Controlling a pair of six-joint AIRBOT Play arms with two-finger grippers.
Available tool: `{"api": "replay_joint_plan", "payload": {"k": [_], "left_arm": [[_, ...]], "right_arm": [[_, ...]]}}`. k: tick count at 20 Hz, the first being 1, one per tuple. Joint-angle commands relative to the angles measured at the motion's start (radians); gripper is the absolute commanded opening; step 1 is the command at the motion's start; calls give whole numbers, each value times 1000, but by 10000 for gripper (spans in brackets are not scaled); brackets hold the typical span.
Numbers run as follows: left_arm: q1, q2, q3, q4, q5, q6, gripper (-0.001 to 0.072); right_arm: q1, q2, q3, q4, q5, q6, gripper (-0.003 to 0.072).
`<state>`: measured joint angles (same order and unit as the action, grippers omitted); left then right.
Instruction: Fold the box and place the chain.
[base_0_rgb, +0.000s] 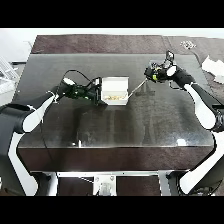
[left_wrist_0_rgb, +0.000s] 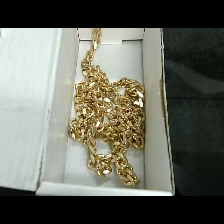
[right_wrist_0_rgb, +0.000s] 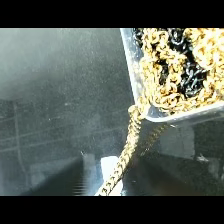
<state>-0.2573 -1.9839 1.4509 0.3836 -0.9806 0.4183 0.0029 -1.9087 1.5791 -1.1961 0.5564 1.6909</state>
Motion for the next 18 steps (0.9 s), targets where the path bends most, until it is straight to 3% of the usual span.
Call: {"api": "replay_joint_plan", "payload": {"k": [1, 8, 10, 13, 14, 16, 18], "left_arm": [[0, 1, 0, 0, 0, 0, 488], [0, 1, 0, 0, 0, 0, 488], [0, 1, 0, 0, 0, 0, 488], [0, 1, 0, 0, -1, 0, 488], [0, 1, 0, 0, 0, 0, 488], [0, 1, 0, 0, 0, 0, 488], [0, 1, 0, 0, 0, 0, 488]], "right_arm": [[-4, -1, 5, -19, 15, 0, 416], [0, -1, 46, -23, 97, 1, 416], [0, -13, 45, -42, 99, 16, 335], [-1, -19, 47, -45, 97, 27, 324], [0, -19, 47, -45, 98, 27, 325], [0, -18, 47, -56, 134, 26, 418], [-2, -18, 47, -99, 144, 29, 428]]}}
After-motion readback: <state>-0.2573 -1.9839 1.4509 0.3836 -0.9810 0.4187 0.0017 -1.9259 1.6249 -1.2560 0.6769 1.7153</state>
